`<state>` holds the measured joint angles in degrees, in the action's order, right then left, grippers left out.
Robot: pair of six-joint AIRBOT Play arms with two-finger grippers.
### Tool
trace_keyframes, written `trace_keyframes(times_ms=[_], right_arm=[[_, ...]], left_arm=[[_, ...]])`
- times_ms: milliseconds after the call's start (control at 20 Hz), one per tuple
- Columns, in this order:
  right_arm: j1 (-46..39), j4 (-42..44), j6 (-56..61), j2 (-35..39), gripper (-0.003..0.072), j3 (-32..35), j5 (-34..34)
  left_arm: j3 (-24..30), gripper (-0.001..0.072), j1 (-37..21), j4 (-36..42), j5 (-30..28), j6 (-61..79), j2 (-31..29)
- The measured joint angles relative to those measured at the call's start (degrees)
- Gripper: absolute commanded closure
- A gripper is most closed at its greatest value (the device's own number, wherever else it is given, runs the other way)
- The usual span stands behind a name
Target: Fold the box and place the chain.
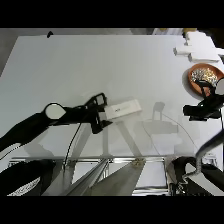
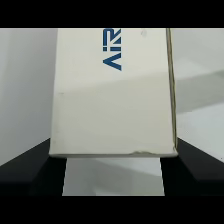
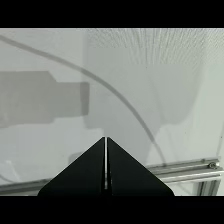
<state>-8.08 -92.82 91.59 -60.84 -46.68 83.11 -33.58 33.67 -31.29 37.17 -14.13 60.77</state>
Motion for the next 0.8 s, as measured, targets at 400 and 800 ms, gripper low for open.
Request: trace_keyframes(times_ms=[400, 800], right_arm=[[0.02, 0.00, 0.09, 0.00, 0.0668, 0.00, 0.04], [0.00, -0.02, 0.09, 0.00, 0.0668, 0.00, 0.02]], left_arm=[[0.04, 0.0577, -19.96, -38.01, 5.66, -47.19, -19.30], [0.55, 0.0577, -37.94, -50.58, 12.07, -62.64, -16.09]])
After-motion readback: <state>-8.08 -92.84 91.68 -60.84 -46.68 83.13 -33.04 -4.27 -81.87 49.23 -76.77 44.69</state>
